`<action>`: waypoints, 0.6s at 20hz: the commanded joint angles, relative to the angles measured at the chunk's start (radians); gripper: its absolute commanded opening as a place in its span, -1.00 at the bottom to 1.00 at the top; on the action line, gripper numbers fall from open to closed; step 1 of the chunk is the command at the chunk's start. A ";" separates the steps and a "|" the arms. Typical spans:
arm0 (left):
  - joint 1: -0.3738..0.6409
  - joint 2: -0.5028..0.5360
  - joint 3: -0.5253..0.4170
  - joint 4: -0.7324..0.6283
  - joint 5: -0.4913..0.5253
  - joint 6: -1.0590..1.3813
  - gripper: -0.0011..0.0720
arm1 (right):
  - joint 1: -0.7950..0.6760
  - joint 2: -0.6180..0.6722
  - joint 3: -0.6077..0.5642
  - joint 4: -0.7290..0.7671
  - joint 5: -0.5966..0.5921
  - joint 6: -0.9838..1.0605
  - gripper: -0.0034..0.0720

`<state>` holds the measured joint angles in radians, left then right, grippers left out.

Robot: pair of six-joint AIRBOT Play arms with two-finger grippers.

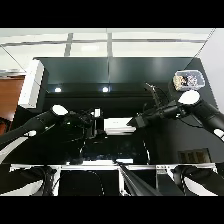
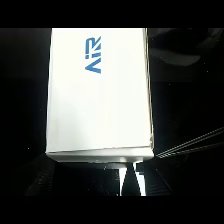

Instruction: Fold the box and place the chain.

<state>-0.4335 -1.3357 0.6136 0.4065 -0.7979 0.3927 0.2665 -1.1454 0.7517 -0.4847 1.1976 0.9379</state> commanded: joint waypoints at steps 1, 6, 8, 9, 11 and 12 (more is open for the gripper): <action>0.000 0.000 0.001 0.000 0.000 0.000 0.06 | 0.005 -0.068 -0.020 0.114 -0.076 0.071 -0.86; 0.000 0.000 0.001 0.000 0.000 0.000 0.06 | 0.027 -0.156 -0.020 0.109 -0.120 0.080 -0.86; 0.000 0.000 0.001 0.000 0.000 0.000 0.06 | 0.039 -0.177 -0.020 0.106 -0.130 0.080 -0.86; 0.000 0.000 0.001 0.000 0.000 0.000 0.06 | 0.048 -0.183 -0.020 0.101 -0.139 0.080 -0.86; 0.000 0.000 0.001 0.000 0.000 0.000 0.06 | 0.066 -0.185 -0.020 0.056 -0.170 0.085 -0.87; 0.000 0.000 0.001 0.000 0.000 0.000 0.06 | 0.074 -0.186 -0.020 0.031 -0.182 0.102 -0.86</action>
